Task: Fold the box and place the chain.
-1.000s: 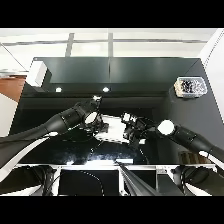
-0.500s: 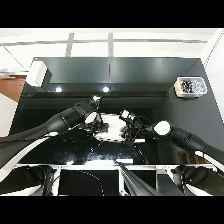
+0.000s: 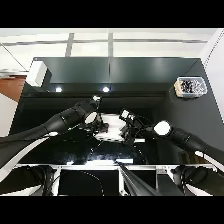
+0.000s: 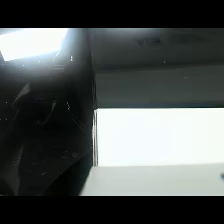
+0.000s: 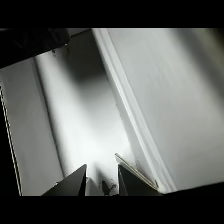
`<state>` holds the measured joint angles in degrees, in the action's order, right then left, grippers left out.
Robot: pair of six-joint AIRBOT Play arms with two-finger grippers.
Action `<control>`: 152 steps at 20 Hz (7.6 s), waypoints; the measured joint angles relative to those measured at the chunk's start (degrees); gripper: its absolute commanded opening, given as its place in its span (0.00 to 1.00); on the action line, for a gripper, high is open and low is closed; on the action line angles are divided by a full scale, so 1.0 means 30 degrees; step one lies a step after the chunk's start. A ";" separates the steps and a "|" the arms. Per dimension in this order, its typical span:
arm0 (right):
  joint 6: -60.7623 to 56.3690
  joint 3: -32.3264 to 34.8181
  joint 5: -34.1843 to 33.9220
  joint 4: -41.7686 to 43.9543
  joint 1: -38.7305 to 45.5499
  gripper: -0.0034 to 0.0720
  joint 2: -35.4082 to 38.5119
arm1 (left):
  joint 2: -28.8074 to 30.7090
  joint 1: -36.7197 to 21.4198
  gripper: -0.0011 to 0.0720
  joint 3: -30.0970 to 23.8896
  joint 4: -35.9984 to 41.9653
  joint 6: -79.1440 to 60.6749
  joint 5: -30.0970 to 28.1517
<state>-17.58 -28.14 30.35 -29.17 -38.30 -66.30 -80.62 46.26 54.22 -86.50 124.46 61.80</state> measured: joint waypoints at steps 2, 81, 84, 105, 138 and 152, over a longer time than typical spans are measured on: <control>0.0000 -0.0007 0.0211 -0.0102 0.0124 0.15 0.0160 | 0.0000 0.0000 0.06 0.0000 0.0000 -0.0015 -0.0007; -3.4607 -0.6156 0.7526 -1.5759 -0.2484 0.52 -0.0532 | -0.0007 0.0000 0.06 0.0000 0.0044 -0.0058 0.0044; -3.6006 -0.6827 0.8852 -1.6903 -0.2914 0.39 -0.1166 | -0.0007 0.0000 0.06 0.0000 0.0036 -0.0066 -0.0022; -4.3364 -0.9573 1.0921 -1.7945 -0.3599 0.29 -0.4612 | -0.0007 0.0000 0.06 0.0000 -0.0022 -0.0058 -0.0131; -4.3313 -0.9857 1.1519 -1.8513 -0.3577 0.73 -0.5195 | -0.0007 0.0000 0.06 0.0000 -0.0007 -0.0058 -0.0372; -3.4986 -1.0018 1.3952 -1.8870 -0.2769 0.73 0.2557 | -0.0007 0.0000 0.06 0.0000 -0.0007 0.0022 -0.0386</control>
<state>-122.54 -58.19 72.20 -85.78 -46.61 -58.63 -80.64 46.26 54.22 -86.52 124.53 60.64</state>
